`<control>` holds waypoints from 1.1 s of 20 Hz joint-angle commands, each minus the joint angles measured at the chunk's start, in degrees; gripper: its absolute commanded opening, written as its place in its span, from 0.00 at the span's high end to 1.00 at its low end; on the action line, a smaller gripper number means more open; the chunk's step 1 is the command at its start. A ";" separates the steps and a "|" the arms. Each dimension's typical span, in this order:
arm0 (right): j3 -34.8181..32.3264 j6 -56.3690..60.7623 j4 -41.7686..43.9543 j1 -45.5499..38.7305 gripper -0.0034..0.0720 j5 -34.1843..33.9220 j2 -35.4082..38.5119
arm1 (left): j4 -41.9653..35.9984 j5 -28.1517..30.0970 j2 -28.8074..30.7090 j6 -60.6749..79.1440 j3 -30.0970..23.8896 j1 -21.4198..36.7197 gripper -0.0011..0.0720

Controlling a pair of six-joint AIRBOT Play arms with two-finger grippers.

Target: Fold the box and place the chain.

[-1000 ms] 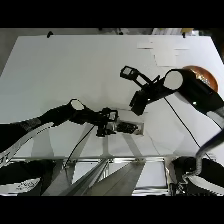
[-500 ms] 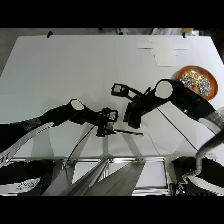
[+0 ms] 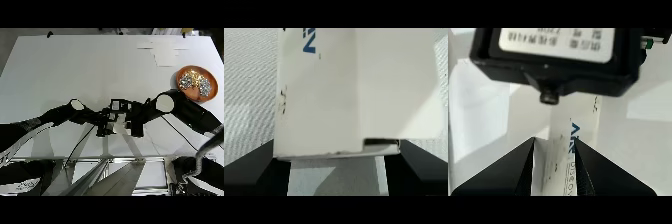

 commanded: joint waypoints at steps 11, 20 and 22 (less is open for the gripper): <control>-0.81 -0.31 -4.66 0.24 0.75 -0.63 0.39 | 0.02 0.00 0.04 0.02 0.00 0.04 0.68; -4.26 -0.33 -1.70 0.24 0.62 -1.07 0.39 | 0.02 0.00 0.04 0.02 0.00 0.04 0.68; -4.26 -0.35 0.37 0.24 0.54 -1.05 0.39 | 0.02 0.00 0.04 0.02 0.00 0.04 0.68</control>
